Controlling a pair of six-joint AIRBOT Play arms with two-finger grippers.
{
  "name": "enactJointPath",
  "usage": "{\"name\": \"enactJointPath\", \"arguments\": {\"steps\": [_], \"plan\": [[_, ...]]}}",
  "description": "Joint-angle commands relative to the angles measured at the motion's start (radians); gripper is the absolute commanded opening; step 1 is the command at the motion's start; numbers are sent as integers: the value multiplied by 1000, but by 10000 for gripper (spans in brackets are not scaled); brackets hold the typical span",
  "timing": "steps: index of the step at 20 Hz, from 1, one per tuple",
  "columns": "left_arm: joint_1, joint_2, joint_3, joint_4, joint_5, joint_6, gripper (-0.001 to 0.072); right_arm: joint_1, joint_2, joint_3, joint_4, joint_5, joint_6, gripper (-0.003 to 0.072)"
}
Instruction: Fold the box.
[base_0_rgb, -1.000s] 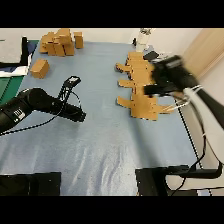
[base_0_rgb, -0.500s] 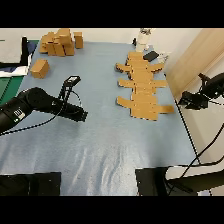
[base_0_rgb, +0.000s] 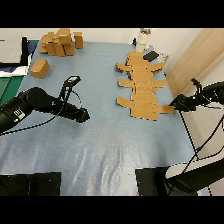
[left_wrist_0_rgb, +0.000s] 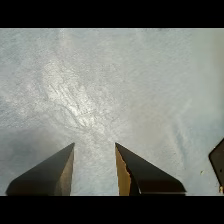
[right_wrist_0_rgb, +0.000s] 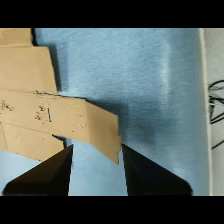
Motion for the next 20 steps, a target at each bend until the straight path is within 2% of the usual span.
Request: {"name": "enactJointPath", "arguments": {"steps": [1,4,6,10,11,12,13,16,20], "plan": [[0,-1,2,-18,-1,0,388,-2,-21,0,30,-24,-34,448],[1,-1,2,-44,-4,0,388,2,-21,0,32,-33,-44,444],[2,-2,2,-69,-6,0,388,6,-23,-2,34,-39,-49,362],[29,-19,2,-126,-40,0,389,63,-41,-31,32,-26,-67,335],[49,-29,2,-147,-74,1,389,85,-53,-31,34,-24,-70,284],[66,-39,2,-164,-104,3,389,103,-61,-31,34,-17,-71,277],[83,-46,2,-172,-127,9,389,125,-66,-30,35,-8,-72,235],[107,-50,2,-170,-123,13,388,179,-66,-29,38,-3,-89,2],[106,-50,2,-176,-129,12,387,249,-38,-60,139,-45,-87,1]]}}
